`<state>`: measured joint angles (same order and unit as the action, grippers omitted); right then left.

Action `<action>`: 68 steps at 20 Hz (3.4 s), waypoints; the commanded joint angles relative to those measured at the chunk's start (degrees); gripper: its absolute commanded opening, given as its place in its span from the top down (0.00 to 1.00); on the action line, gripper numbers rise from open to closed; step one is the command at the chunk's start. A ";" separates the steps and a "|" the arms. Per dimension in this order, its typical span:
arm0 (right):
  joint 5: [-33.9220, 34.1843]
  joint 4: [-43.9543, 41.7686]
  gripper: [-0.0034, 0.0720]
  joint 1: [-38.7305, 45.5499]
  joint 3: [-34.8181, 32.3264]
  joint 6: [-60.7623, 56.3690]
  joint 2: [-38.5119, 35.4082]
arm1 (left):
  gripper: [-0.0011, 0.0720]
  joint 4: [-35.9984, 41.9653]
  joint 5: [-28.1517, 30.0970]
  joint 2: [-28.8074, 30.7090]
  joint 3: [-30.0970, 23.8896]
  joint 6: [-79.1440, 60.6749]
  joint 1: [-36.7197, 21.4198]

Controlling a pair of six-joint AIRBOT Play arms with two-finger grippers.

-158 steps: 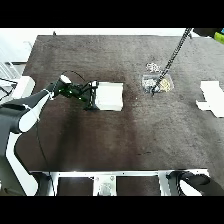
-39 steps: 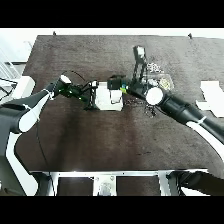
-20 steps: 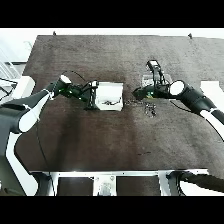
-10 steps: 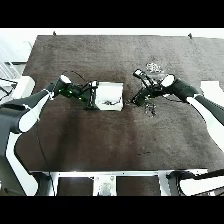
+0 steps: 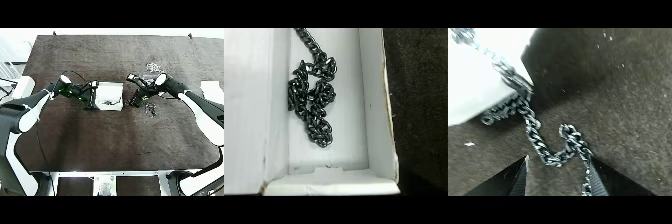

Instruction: Fold the box and place the chain.

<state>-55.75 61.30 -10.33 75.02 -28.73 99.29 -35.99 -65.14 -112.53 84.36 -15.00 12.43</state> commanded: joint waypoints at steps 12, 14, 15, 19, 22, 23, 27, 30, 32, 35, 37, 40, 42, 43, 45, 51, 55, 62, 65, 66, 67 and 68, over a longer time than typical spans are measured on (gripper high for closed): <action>-2.43 4.17 0.93 -1.84 2.51 0.52 -1.46 | 0.51 0.00 0.09 0.02 0.04 -0.02 0.02; -2.45 4.11 0.93 -1.84 2.80 0.20 -4.72 | 0.51 0.00 0.09 0.02 0.04 -0.02 0.02; -2.49 4.13 0.94 -1.84 2.80 -0.74 -6.84 | 0.51 0.00 0.07 0.02 0.04 -0.02 0.02; -3.10 -0.13 0.93 -2.49 2.80 -4.74 -16.96 | 0.51 0.00 0.07 0.02 0.04 -0.02 0.02; -3.23 -5.90 0.94 -5.03 2.82 -4.76 -23.54 | 0.51 0.00 0.07 0.02 0.04 -0.02 0.02; -2.89 -7.08 0.94 -6.12 2.84 -4.85 -25.16 | 0.51 0.00 0.04 0.02 0.04 -0.02 0.02; 2.49 -7.98 0.94 -10.88 2.86 -8.59 -29.18 | 0.51 0.00 0.04 0.02 0.04 -0.02 0.02; 3.23 -7.98 0.94 -13.75 3.21 -9.03 -29.00 | 0.51 0.00 0.04 0.02 0.04 0.00 0.02; 4.98 -7.96 0.93 -14.64 3.19 -9.05 -27.61 | 0.51 0.00 0.04 0.02 0.04 0.00 0.02; 7.08 -8.52 0.94 -14.91 3.21 -10.21 -23.91 | 0.51 -0.02 0.02 0.02 0.04 0.00 0.02; 7.82 -9.86 0.94 -14.99 3.19 -10.49 -20.57 | 0.51 0.00 0.02 0.02 0.04 0.00 0.02; 9.46 -9.88 0.94 -15.28 3.19 -10.03 -14.91 | 0.51 0.00 0.02 0.02 0.04 0.00 0.02; 9.46 -11.21 0.94 -15.41 3.19 -10.05 -11.76 | 0.51 0.00 0.02 0.02 0.04 0.00 0.02; 9.42 -11.30 0.94 -15.52 3.19 -10.08 -10.14 | 0.51 -0.02 0.02 0.02 0.04 -0.02 0.02; 9.25 -11.30 0.93 -15.65 3.19 -10.08 -6.80 | 0.51 0.00 0.02 0.02 0.04 0.00 0.02; 9.27 -8.96 0.74 -14.56 3.32 -10.10 -2.49 | 0.51 0.00 0.02 0.02 0.04 0.00 0.02; 7.87 -7.72 0.28 -10.03 3.32 -13.07 -5.99 | 0.51 0.00 0.00 0.02 0.04 0.00 0.02; -11.10 -2.73 0.28 2.99 2.40 -4.94 -12.24 | 0.51 -0.02 0.02 0.02 0.04 0.00 0.02; -11.45 2.38 0.30 5.64 0.15 0.22 -11.06 | 0.51 0.00 0.02 0.02 0.04 0.00 0.02; -11.47 3.74 0.30 5.81 -0.74 1.01 -10.58 | 0.51 0.00 0.02 0.02 0.04 0.00 0.02; -11.47 5.35 0.30 5.77 -1.53 1.64 -9.81 | 0.51 0.00 0.02 0.02 0.04 0.00 0.02; -11.43 6.01 0.33 5.57 -2.25 2.67 -9.11 | 0.51 0.00 0.07 0.02 0.04 -0.02 0.02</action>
<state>-65.67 63.13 -5.78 74.65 -29.91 88.97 -35.99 -65.12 -112.53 84.36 -14.98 12.43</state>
